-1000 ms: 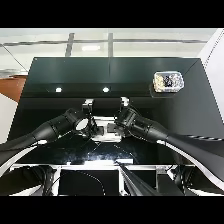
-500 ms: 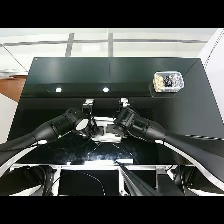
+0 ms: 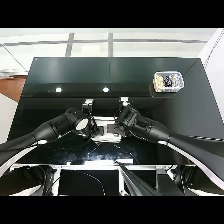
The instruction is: Fold the box and place the chain.
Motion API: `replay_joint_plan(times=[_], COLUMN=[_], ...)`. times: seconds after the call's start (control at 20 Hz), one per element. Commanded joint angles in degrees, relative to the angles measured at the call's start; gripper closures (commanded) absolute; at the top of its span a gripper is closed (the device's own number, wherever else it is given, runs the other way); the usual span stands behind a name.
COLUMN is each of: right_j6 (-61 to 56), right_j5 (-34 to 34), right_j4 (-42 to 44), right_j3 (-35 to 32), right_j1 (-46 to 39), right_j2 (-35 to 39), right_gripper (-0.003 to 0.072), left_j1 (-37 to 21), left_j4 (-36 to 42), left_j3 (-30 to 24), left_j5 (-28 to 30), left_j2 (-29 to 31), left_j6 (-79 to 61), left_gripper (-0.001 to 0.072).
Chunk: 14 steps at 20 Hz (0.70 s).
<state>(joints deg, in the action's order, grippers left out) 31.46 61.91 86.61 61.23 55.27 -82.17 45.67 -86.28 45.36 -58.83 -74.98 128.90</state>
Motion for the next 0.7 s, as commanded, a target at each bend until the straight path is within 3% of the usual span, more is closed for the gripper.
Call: replay_joint_plan(times=[0.0,0.2,0.4,0.65], right_j6=[4.07,7.98,12.57,15.85], right_j5=[0.33,0.81,6.82,18.08], right_j4=[0.35,0.35,-1.27,-15.23], right_j3=[0.07,0.07,0.07,0.07], right_j1=[-0.04,-0.04,-0.04,-4.63], right_j2=[3.26,10.36,18.43,24.96], right_gripper=[0.037,0.0371,0.0371,0.0371], left_j1=[0.0,0.0,-0.02,0.0], left_j4=[-0.02,-0.02,0.0,0.02], left_j3=[0.0,0.0,0.0,0.0], left_j5=[0.07,0.07,0.13,0.02], left_j2=[0.04,0.04,0.07,0.15], left_j6=[-0.11,-0.11,-0.11,-0.11], left_gripper=[0.0676,0.0675,0.0675,0.0675])
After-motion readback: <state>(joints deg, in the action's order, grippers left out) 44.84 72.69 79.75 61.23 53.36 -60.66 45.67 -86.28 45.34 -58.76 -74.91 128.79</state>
